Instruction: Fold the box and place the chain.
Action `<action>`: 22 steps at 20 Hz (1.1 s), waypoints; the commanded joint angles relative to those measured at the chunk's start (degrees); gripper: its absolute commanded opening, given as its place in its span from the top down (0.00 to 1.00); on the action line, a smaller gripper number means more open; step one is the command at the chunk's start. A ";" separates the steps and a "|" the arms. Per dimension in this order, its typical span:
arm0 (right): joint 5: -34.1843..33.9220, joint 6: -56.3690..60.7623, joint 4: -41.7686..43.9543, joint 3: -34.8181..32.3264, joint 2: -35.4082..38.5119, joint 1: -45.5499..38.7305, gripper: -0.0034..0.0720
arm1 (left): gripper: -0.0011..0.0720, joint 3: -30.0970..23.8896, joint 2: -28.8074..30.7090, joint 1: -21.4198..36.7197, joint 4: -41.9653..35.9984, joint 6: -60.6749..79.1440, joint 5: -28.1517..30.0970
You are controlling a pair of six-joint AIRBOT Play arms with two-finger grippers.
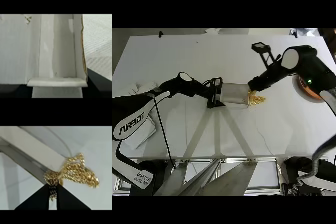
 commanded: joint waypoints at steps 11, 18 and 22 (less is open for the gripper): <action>-2.84 -6.03 3.74 0.33 -2.64 4.55 0.60 | 0.69 0.02 0.00 0.04 0.00 0.02 0.00; 4.70 -21.86 -11.91 0.31 1.46 0.39 0.55 | 0.69 0.02 0.00 0.04 0.00 0.02 0.00; 6.43 -40.98 -9.92 0.13 -0.11 -4.52 0.34 | 0.69 0.02 0.00 0.04 0.00 0.02 0.02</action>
